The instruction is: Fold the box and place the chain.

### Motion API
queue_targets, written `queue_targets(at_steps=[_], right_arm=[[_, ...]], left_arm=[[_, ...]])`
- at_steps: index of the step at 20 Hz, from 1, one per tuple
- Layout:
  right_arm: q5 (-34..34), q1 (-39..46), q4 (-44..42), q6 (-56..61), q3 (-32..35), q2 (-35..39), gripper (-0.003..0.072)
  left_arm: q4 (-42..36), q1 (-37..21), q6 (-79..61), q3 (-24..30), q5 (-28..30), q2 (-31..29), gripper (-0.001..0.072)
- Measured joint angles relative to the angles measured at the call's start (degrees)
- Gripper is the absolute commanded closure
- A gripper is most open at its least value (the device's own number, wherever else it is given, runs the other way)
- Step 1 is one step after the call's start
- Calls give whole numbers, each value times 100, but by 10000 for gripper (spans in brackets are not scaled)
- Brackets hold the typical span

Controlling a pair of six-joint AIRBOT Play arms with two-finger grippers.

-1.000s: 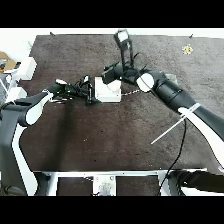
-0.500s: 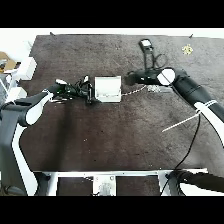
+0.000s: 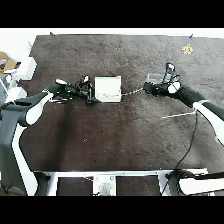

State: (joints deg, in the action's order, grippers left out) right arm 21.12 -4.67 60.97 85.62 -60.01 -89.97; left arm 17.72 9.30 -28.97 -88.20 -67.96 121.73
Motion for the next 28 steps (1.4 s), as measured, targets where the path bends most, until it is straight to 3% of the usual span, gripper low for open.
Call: queue_targets(at_steps=[7, 8, 9, 13, 16, 22, 28], right_arm=[[-555, -101, -634, 66, -619, -935, 411], [-595, -103, -706, 92, -695, -1014, 510], [-627, -101, -754, 96, -748, -1078, 673], [-588, -173, -883, 127, -846, -1051, 680], [-590, -354, -776, 17, -872, -595, 680], [-651, -1167, -544, -525, -887, 1078, 681], [-1637, -2330, -131, -763, -907, 2173, 680]], left_arm=[[0, 0, 0, 0, 0, 0, 466], [-2, 0, 0, 0, 0, 0, 466], [0, 0, 0, 0, 0, 0, 466], [-2, 0, 0, 0, 0, 0, 466], [-2, 0, 0, 2, 0, 0, 466], [-2, 0, 0, 0, 0, 0, 466], [-2, 0, 2, 2, 0, 0, 466]])
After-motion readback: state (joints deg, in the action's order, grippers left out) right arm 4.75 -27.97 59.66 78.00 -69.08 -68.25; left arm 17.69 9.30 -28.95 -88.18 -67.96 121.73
